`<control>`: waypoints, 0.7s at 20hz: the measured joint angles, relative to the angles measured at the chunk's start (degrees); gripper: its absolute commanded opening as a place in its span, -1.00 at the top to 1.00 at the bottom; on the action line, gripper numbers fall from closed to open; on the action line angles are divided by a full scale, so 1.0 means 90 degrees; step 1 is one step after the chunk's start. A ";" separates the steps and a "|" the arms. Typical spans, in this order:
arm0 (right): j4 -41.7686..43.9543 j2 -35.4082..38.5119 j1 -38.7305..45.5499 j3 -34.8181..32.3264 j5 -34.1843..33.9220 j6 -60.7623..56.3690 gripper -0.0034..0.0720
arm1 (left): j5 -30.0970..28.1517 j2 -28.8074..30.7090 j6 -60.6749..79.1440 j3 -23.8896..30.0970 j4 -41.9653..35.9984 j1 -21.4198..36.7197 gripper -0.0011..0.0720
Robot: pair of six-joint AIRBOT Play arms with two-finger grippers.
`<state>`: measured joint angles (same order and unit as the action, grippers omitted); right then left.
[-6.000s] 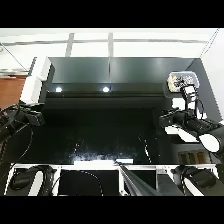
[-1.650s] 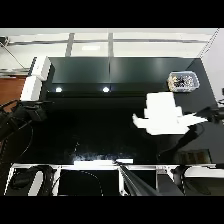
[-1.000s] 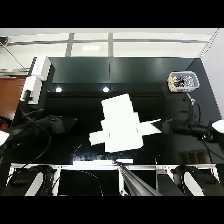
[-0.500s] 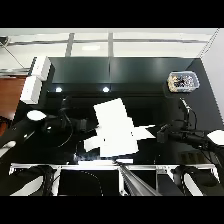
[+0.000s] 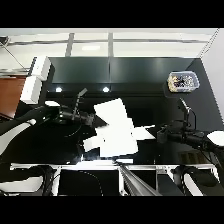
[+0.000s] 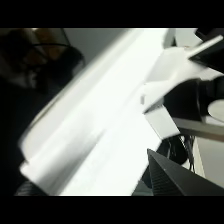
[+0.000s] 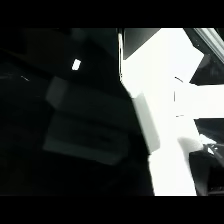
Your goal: Fold the box and place the chain.
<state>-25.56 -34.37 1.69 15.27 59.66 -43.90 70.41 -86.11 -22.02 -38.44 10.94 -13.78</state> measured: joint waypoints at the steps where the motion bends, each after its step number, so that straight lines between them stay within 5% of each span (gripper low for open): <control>1: -0.0002 0.0000 0.0000 0.0000 0.0010 -0.0046 0.88 | 0.0209 -0.0131 0.0146 -0.0131 0.0153 -0.0010 -0.65; 6: -0.0044 0.0000 0.0000 0.0000 0.0051 -0.0306 0.88 | 0.0576 -0.0410 0.0478 -0.0527 0.1015 -0.0083 -0.34; 8: -0.0160 0.0000 0.0000 -0.0002 0.0051 -0.0447 0.88 | 0.0605 -0.0444 0.0580 -0.0595 0.1241 -0.0185 0.21; 14: -0.0430 0.0000 0.0000 -0.0005 0.0053 -0.0668 0.87 | 0.0610 -0.0474 0.0784 -0.0811 0.1630 -0.0372 0.89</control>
